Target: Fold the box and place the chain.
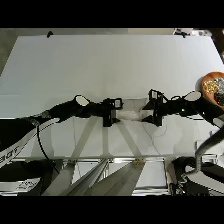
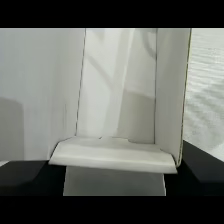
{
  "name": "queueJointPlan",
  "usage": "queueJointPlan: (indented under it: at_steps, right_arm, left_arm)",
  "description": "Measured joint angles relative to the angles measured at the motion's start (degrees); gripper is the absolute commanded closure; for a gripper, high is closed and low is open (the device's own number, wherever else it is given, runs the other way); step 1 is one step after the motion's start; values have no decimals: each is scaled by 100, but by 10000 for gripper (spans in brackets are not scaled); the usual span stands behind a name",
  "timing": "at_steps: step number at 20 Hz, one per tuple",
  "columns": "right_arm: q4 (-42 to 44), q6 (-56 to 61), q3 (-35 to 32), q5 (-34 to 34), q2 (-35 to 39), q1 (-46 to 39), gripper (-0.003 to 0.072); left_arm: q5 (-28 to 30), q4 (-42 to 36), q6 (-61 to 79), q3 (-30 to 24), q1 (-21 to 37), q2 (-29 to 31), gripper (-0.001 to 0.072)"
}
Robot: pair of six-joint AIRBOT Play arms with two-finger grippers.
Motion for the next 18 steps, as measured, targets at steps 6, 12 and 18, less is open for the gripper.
queueJointPlan:
  at_steps: [6,12,18]
  right_arm:
    - [28,7,-2,-22,-2,2,673]
    - [-66,-11,-2,-37,192,0,673]
    - [-317,520,-2,-92,997,-2,673]
  left_arm:
    - [2,-2,-11,0,0,0,212]
    - [2,-2,-4,0,0,0,212]
    - [2,0,2,0,0,0,212]
